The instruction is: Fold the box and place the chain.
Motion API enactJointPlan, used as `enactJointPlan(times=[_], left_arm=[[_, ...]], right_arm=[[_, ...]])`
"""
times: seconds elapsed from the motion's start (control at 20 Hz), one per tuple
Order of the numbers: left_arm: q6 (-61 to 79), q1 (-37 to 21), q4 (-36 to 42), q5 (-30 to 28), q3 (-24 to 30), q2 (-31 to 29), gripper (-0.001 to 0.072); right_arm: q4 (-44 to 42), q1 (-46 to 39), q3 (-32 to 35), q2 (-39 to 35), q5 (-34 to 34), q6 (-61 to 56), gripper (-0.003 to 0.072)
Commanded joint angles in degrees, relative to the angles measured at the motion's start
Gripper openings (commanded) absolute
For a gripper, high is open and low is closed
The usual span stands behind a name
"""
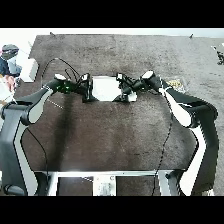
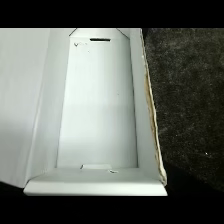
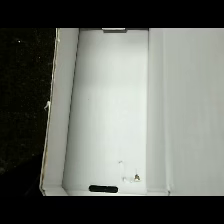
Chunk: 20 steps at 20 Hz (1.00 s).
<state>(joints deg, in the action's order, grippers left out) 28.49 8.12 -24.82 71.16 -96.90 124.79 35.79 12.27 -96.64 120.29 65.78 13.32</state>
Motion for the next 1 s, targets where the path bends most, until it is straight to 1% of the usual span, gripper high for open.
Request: enactJointPlan(times=[0.0, 0.85, 0.9, 0.95], left_arm=[[-0.1, 0.0, 0.0, 0.2, 0.0, 0.0, 0.0229], [-0.1, 0.0, 0.0, 0.2, 0.0, 0.0, 0.0228], [-0.1, 0.0, 0.0, 0.2, 0.0, 0.0, 0.0229], [-0.1, 0.0, 0.0, 0.2, 0.0, 0.0, 0.0229]], right_arm=[[0.0, 0.0, 0.0, 0.0, -0.2, 0.0, 0.0442], [-0.3, 0.0, 0.0, 0.0, -0.2, 1.0, 0.0442], [-0.2, 0.0, 0.0, -0.2, -0.1, 0.8, 0.0467], [-0.2, 0.0, 0.0, -0.3, -0.3, 0.8, 0.0720]])
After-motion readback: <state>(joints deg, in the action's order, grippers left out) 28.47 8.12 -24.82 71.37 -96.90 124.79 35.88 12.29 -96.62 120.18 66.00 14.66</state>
